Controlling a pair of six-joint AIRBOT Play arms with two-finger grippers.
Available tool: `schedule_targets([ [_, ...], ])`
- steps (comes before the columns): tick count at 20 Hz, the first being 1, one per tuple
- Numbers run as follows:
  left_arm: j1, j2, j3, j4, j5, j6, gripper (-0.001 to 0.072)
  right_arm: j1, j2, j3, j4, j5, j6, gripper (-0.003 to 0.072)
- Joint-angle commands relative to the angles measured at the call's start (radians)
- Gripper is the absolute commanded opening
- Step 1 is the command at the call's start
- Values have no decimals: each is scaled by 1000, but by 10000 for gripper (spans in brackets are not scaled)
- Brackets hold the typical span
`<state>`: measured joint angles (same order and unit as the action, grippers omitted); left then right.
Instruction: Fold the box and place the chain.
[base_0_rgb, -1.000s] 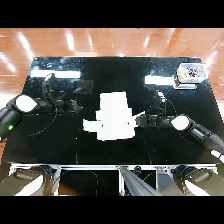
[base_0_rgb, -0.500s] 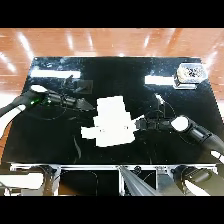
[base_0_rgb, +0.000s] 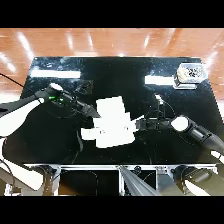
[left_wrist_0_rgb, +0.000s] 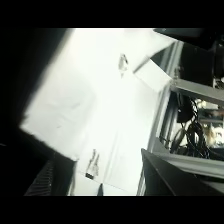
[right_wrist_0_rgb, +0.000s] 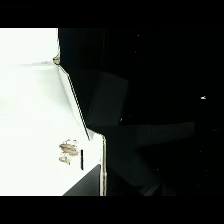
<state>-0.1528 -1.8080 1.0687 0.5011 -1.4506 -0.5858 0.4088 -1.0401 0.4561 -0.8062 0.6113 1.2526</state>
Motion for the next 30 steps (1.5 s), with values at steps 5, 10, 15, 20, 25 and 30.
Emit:
schedule_targets([
  [5,-83,-11,11,-19,-3,2,594,1,1,0,1,-13,1,39],
  [10,-81,-11,11,-8,-2,20,21,1,1,0,1,-13,1,39],
  [15,-84,-10,46,-4,-21,77,19,0,1,0,0,-13,1,39],
  [20,-113,-4,131,-2,-21,173,18,0,1,0,-19,1,2,70],
  [25,-150,10,161,80,3,211,17,-56,3,3,-42,85,8,420],
  [30,-174,121,152,192,109,223,17,-265,68,116,-196,356,8,606],
])
